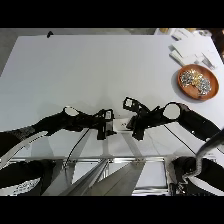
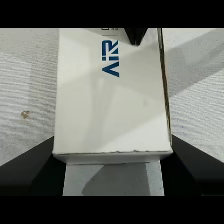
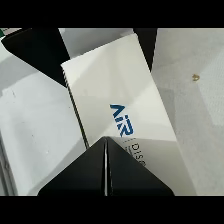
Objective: Fold the box and place the chain.
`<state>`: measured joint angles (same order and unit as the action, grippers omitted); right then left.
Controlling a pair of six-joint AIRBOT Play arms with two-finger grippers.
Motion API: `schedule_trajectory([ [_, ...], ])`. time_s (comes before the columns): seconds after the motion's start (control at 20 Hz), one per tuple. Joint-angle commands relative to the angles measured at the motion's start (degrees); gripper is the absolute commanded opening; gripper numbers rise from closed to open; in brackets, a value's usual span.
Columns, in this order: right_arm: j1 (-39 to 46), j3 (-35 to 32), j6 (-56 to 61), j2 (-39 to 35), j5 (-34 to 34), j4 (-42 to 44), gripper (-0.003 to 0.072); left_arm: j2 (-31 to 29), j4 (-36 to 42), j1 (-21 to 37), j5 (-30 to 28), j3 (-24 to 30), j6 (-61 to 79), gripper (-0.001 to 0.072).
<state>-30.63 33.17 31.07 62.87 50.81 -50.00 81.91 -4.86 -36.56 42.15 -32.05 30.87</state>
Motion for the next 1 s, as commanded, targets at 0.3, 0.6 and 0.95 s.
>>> schedule_trajectory([
  [0.3,0.1,-0.4,0.0,-3.6,-5.4,-0.7,0.0014,0.0,0.1,0.0,0.1,0.0,-0.1,0.007],
  [0.6,11.1,-0.4,3.5,-15.0,-9.0,-1.2,0.0014,0.0,0.1,0.0,0.1,0.0,-0.1,0.007],
  [0.95,33.0,-1.4,56.2,-17.0,9.2,-37.9,0.0013,0.0,0.1,0.0,0.1,0.0,-0.1,0.007],
])
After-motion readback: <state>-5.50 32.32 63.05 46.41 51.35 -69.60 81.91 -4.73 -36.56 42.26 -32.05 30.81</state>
